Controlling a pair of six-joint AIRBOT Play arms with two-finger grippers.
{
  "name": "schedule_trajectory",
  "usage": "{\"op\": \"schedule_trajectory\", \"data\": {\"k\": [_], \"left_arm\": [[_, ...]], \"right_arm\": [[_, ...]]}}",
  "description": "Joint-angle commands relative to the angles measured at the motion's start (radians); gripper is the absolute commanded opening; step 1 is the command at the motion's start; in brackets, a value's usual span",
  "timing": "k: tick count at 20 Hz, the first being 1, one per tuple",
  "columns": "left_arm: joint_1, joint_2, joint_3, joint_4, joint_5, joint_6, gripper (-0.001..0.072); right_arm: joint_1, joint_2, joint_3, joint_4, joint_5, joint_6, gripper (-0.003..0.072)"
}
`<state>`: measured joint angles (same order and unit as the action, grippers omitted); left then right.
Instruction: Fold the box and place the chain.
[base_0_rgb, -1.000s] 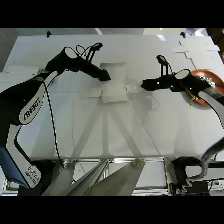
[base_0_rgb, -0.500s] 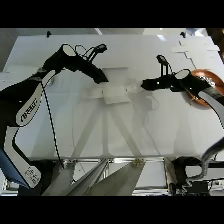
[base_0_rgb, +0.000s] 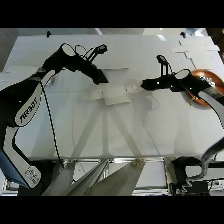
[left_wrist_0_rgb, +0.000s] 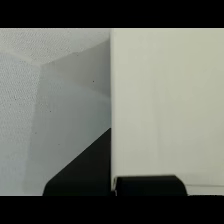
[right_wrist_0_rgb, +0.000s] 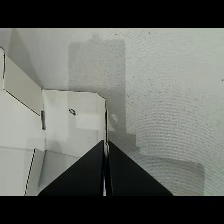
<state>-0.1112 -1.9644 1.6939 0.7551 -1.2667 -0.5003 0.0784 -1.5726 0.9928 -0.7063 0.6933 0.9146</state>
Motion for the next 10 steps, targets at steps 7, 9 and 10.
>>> {"op": "schedule_trajectory", "data": {"k": [7, 9, 10], "left_arm": [[-0.001, 0.000, 0.001, 0.001, -0.006, 0.003, 0.0009], [-0.001, 0.000, 0.001, 0.001, -0.006, 0.003, 0.0009], [-0.001, 0.000, 0.001, 0.001, -0.007, 0.003, 0.0008]], "right_arm": [[0.000, 0.000, 0.000, 0.000, 0.000, 0.000, 0.0014], [0.000, 0.000, 0.000, 0.000, -0.015, 0.000, 0.0051], [0.000, 0.001, 0.000, 0.000, -0.019, 0.000, 0.0217]]}}
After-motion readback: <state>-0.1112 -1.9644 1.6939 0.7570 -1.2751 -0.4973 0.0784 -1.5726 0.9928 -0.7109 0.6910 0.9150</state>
